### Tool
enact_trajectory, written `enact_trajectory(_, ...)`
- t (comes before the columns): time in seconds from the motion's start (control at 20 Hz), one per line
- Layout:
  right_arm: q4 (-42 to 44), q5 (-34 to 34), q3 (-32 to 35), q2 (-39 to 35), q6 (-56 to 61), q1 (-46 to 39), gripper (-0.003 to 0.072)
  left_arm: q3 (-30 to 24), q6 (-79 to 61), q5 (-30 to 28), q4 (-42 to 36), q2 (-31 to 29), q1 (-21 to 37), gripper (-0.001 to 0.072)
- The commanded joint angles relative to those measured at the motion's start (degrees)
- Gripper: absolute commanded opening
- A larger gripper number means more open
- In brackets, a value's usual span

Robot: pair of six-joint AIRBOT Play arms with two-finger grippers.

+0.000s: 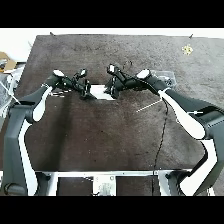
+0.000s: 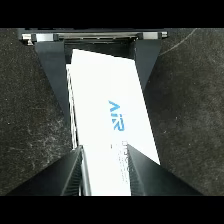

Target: Fold the box and place the chain.

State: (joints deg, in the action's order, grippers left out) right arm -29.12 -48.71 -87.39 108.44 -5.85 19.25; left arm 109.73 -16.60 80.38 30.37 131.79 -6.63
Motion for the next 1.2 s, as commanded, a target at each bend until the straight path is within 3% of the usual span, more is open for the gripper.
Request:
enact_trajectory(0.0,-1.16,-3.63,0.02,0.07,1.86,-0.04,0.0317,-0.02,0.04,0.00,0.00,0.00,0.02,0.0467)
enact_trajectory(0.35,-3.54,-5.97,0.00,0.09,5.09,-1.03,0.0317,-0.02,0.04,0.00,0.00,0.00,0.02,0.0467)
enact_trajectory(0.55,8.13,-7.48,-2.36,0.02,5.07,-2.43,0.0315,-0.02,0.04,0.00,0.00,0.00,0.02,0.0467)
enact_trajectory(0.6,10.47,-7.45,-3.06,0.04,5.05,-2.40,0.0187,-0.02,0.04,0.00,0.00,0.00,0.02,0.0467)
enact_trajectory(0.65,11.76,-7.45,-3.50,0.04,5.03,-2.32,0.0002,-0.02,0.04,0.00,0.00,-0.02,0.02,0.0467)
enact_trajectory(0.85,10.03,-5.97,-3.61,0.81,5.05,-2.14,0.0004,-0.02,0.04,0.00,0.00,0.00,0.02,0.0467)
enact_trajectory(1.15,-3.43,-6.12,-3.61,5.64,5.07,-1.16,0.0004,-0.02,0.04,0.00,0.00,0.00,0.02,0.0467)
